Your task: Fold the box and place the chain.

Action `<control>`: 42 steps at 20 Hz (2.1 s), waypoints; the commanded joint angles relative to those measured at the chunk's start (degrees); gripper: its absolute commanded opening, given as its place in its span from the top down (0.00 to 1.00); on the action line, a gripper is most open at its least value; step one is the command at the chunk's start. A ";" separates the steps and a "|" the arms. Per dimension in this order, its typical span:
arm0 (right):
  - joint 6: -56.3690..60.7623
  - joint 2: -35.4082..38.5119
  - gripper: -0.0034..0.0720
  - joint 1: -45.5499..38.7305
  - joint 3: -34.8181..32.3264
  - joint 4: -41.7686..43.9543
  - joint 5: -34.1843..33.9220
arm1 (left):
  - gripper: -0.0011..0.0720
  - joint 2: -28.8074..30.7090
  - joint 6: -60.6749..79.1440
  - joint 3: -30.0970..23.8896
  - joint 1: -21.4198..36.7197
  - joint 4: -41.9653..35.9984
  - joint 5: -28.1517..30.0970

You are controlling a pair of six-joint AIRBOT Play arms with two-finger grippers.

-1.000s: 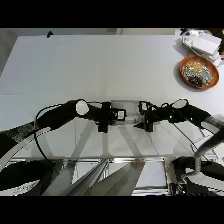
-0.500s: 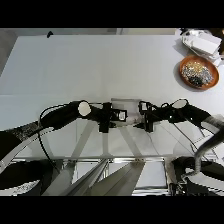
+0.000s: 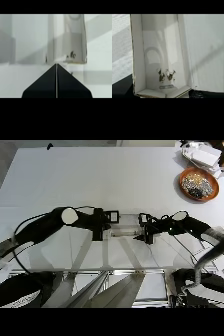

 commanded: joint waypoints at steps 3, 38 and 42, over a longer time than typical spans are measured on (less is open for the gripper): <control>-0.04 0.07 0.53 0.02 0.04 0.02 0.02 | 0.97 5.20 -24.33 -0.33 9.73 4.72 -13.16; -0.04 0.07 0.53 0.02 0.04 0.00 0.02 | 0.77 -5.88 -41.48 -3.67 5.16 -16.72 -3.50; -0.04 0.07 0.53 0.02 0.04 0.02 0.02 | 0.76 -5.81 -41.51 -3.67 5.01 -17.05 -3.76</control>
